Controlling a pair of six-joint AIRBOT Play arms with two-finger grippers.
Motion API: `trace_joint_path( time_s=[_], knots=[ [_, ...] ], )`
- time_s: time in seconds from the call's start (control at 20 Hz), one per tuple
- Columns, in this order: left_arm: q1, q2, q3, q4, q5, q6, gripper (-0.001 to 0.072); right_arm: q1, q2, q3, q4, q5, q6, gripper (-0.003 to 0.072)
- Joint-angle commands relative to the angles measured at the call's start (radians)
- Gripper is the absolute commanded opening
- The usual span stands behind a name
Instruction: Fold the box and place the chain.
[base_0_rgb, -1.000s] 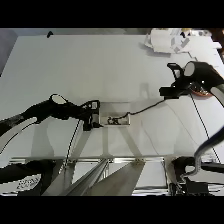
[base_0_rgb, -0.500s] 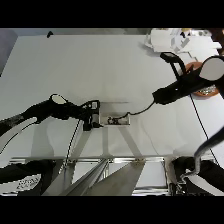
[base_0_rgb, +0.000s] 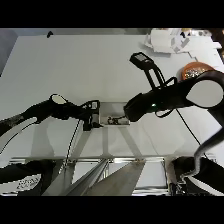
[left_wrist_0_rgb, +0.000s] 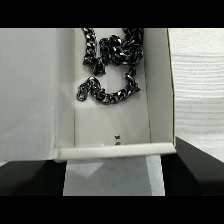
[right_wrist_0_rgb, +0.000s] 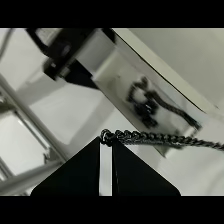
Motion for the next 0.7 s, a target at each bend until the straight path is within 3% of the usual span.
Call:
trace_joint_path(
  time_s=[0.0,0.2,0.65],
  knots=[
    [0.000,0.001,0.000,0.000,0.000,0.000,0.0210,0.095,-0.003,0.001,0.014,-0.159,0.036,0.0019],
    [0.000,0.001,0.000,0.000,0.000,0.000,0.0210,0.144,-0.051,0.001,0.020,-0.270,0.040,0.0020],
    [0.000,0.001,0.000,0.000,0.000,0.000,0.0210,0.149,-0.177,0.001,0.057,-0.305,0.065,0.0019]
  ],
)
